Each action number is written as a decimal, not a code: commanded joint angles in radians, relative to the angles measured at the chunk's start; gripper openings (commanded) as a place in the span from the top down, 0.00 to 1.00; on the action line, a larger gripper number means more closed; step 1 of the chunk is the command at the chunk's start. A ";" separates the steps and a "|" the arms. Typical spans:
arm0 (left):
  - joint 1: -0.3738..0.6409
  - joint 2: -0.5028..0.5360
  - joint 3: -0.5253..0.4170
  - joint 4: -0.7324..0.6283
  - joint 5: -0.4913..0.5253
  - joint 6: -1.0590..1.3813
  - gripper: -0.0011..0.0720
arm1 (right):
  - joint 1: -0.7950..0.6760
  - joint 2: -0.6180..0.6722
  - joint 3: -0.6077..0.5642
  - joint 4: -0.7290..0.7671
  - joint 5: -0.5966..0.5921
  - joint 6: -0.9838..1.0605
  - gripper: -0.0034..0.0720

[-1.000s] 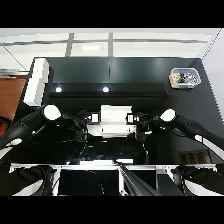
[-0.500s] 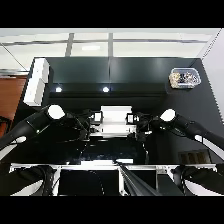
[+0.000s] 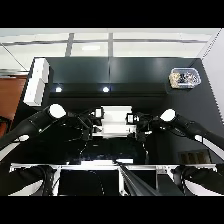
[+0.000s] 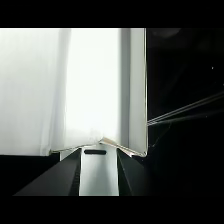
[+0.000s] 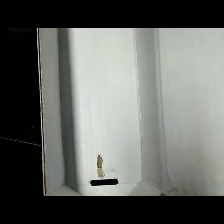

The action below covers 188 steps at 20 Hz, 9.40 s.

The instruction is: Fold the box and place the chain.

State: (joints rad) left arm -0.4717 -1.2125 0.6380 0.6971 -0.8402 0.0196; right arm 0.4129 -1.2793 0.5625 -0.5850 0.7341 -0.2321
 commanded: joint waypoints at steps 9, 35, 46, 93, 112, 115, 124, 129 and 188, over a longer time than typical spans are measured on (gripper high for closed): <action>-0.008 -0.068 0.000 -0.106 0.030 0.003 0.82 | 0.001 0.000 0.000 0.001 0.002 0.000 0.33; 0.382 0.293 -0.033 0.323 -0.052 -1.187 0.95 | 0.001 0.000 0.000 0.001 0.002 0.000 0.33; 0.507 -0.143 -0.176 -0.187 -0.275 -1.105 0.95 | 0.001 0.000 0.000 0.001 0.002 0.000 0.33; -0.132 -0.198 0.311 0.475 -0.209 -1.846 0.50 | 0.001 0.000 0.000 0.001 0.002 0.000 0.33; -0.368 -0.250 0.381 0.794 -0.230 -2.385 0.50 | 0.001 0.000 0.000 0.001 0.002 0.000 0.33; -0.367 -0.250 0.381 0.785 -0.223 -2.384 0.50 | 0.001 0.000 0.000 0.001 0.002 0.000 0.33; -0.347 -0.250 0.381 0.783 -0.207 -2.384 0.80 | 0.001 0.000 0.000 0.001 0.002 0.000 0.33; -0.348 -0.253 0.381 0.782 -0.212 -2.385 0.95 | 0.001 0.000 0.000 0.001 0.002 0.000 0.33; -0.338 -0.264 0.417 0.832 -0.261 -2.270 0.95 | 0.002 0.193 0.000 -0.135 0.035 0.171 0.02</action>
State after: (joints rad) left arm -0.8093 -1.4761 1.0527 1.5223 -1.0847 -2.2566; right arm 0.4133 -1.0855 0.5625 -0.7536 0.7582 -0.0490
